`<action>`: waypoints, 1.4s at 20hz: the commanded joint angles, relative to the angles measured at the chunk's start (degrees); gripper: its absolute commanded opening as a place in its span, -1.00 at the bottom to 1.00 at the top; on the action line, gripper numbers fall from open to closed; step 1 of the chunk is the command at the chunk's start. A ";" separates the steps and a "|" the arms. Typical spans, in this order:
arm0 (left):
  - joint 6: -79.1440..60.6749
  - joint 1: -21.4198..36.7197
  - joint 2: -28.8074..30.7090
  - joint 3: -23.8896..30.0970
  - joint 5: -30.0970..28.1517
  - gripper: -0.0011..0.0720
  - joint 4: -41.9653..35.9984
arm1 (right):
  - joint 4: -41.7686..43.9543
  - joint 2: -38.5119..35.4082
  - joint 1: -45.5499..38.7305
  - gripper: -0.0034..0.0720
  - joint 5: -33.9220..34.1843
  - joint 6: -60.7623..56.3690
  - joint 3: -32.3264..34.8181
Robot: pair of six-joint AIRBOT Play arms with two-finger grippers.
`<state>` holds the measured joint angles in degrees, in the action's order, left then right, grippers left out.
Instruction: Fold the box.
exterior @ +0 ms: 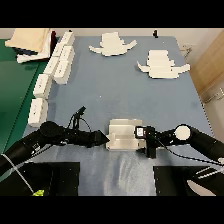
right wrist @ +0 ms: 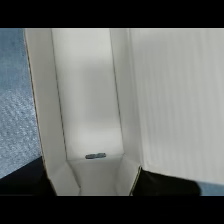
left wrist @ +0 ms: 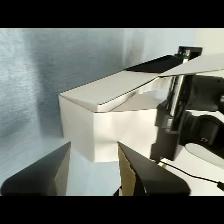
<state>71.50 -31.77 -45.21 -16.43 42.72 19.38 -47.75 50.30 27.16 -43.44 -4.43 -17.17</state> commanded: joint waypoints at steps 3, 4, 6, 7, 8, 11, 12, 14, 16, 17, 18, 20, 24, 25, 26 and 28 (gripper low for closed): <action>-2.69 -0.07 -0.07 -0.04 -3.02 0.26 -6.82 | 0.00 0.00 0.04 0.42 -0.02 -0.02 -0.02; -2.71 -0.24 -0.17 -0.07 -2.71 0.26 -7.04 | 0.00 0.00 0.07 0.42 -0.02 -0.02 -0.02; -3.45 -1.16 -0.17 -0.07 -2.05 0.26 -6.75 | 0.00 0.00 0.07 0.42 -0.02 -0.02 -0.02; -3.43 -1.95 -0.17 -0.07 -2.32 0.26 -5.70 | 0.00 0.00 0.07 0.42 -0.02 -0.02 -0.02; -3.32 -2.73 -0.17 -0.09 -2.69 0.26 -4.68 | 0.00 0.00 0.07 0.42 0.00 0.00 -0.02; 2.49 -6.58 -0.17 -1.42 -5.90 0.25 0.90 | 0.00 0.00 0.04 0.42 0.00 -0.02 -0.02; 5.79 -8.41 -0.17 -2.45 -7.21 0.25 4.68 | 0.00 0.00 0.07 0.42 -0.02 -0.02 -0.02; 14.97 -11.72 -0.17 -5.05 -9.16 0.25 14.80 | 0.00 0.00 0.07 0.42 -0.02 0.00 -0.02; 27.91 -13.97 -0.17 -7.58 -9.29 0.25 27.76 | 0.00 0.00 0.07 0.42 -0.02 0.00 -0.02; 33.33 -15.02 -0.42 -8.87 -8.50 0.25 33.55 | 0.00 0.00 0.04 0.42 -0.02 -0.02 -0.02; 36.79 -16.17 -1.16 -10.32 -7.50 0.25 37.59 | 0.00 0.00 0.07 0.42 -0.02 -0.02 -0.02; 40.79 -18.56 -4.00 -13.25 -6.45 0.25 41.81 | 0.00 0.00 0.07 0.42 -0.02 -0.02 -0.02; 42.91 -22.25 -11.13 -18.82 -4.44 -0.02 43.78 | 0.00 0.00 0.07 0.42 -0.02 -0.02 -0.02; 44.11 -22.73 -12.35 -19.98 -2.64 -0.01 44.94 | 0.00 0.00 0.07 0.42 -0.02 0.00 -0.02; 45.81 -23.28 -13.29 -20.90 -0.90 -0.01 46.49 | 0.00 0.00 0.07 0.42 -0.02 -0.02 -0.02; 49.62 -24.41 -14.49 -22.45 1.40 -0.01 50.05 | 0.00 0.00 0.04 0.42 -0.02 0.00 -0.02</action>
<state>115.50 -54.43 -57.17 -36.18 40.40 63.90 -47.75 50.30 27.16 -43.44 -4.43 -17.17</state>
